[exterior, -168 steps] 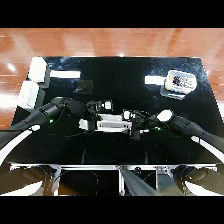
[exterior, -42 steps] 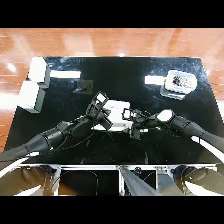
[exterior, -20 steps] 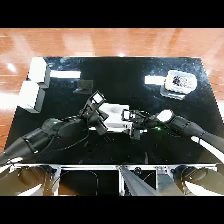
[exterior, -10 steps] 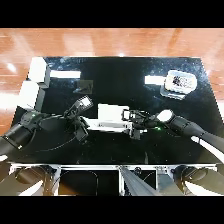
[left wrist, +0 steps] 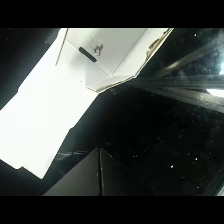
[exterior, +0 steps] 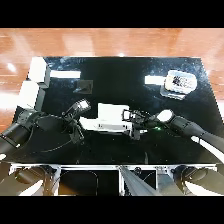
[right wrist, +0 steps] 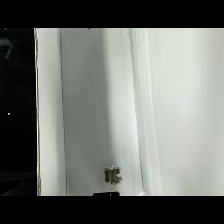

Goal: Fold the box and place the chain.

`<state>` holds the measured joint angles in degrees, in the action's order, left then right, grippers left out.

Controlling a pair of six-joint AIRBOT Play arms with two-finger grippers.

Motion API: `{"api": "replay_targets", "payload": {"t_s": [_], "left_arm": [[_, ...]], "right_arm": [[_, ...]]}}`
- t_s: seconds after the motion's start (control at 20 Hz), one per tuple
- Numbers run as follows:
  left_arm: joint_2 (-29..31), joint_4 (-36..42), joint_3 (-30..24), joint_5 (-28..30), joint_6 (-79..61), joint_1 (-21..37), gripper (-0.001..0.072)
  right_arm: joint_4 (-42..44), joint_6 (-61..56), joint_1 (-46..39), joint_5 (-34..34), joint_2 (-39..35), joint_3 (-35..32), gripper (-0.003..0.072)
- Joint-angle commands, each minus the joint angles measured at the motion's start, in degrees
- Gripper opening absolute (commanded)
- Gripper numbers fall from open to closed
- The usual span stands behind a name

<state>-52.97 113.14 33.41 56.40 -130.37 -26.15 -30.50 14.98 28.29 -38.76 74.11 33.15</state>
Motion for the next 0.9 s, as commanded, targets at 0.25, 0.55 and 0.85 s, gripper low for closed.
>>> {"api": "replay_targets", "payload": {"t_s": [0.25,0.55,0.85], "left_arm": [[-0.5,-0.2,0.0,-7.1,-1.6,0.1,0.0160],[-0.9,-0.2,0.0,-9.9,-21.3,-0.8,0.0616],[-8.1,1.5,0.0,-12.7,-36.0,-1.0,0.0614]], "right_arm": [[0.0,0.0,0.0,0.0,0.0,0.0,0.0642],[0.0,-0.1,0.0,0.2,0.0,0.0,0.0642],[0.0,-0.1,0.0,0.3,0.0,0.0,0.0642]]}}
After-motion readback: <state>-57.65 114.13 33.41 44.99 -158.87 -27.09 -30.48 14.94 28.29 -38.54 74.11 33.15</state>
